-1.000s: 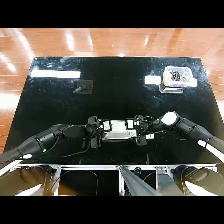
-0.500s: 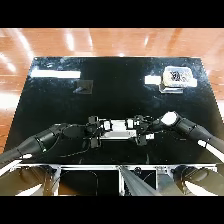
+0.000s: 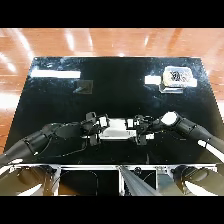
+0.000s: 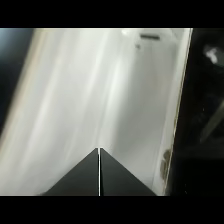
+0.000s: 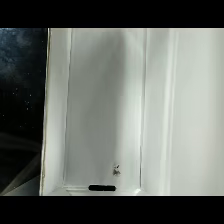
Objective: Fold the box and place the chain.
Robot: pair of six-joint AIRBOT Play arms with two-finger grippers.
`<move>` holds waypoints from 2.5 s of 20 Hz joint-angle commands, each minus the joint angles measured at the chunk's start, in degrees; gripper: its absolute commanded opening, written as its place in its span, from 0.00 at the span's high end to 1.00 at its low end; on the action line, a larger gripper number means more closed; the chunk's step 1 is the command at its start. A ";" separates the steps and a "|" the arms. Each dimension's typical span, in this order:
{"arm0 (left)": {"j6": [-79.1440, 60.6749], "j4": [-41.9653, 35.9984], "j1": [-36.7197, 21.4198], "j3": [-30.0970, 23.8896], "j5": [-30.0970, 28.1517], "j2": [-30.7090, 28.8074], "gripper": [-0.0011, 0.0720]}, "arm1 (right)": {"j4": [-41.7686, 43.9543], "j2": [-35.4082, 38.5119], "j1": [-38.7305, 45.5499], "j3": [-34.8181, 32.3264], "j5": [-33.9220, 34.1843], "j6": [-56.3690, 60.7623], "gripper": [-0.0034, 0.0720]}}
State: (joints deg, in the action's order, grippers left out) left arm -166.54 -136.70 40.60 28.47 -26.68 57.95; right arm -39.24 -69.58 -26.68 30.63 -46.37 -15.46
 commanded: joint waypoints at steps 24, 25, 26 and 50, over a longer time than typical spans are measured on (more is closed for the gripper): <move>69.09 8.63 -43.43 0.04 -41.51 1.40 0.95 | 0.04 -0.04 0.02 0.07 0.09 0.09 0.24; 67.65 6.93 -43.30 0.02 -43.21 4.17 0.96 | 0.07 -0.04 0.02 0.07 0.11 0.09 0.24; 67.58 7.37 -42.88 0.02 -43.01 6.27 0.96 | 0.07 -0.04 0.02 0.07 0.09 0.09 0.24; 67.52 -2.25 -28.44 2.89 -34.95 12.96 0.29 | 2.14 -0.04 0.02 0.07 0.50 0.07 0.24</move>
State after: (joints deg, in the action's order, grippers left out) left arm -98.78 -138.89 11.92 29.69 -58.59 70.96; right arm -37.12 -69.58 -26.68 30.65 -45.87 -15.40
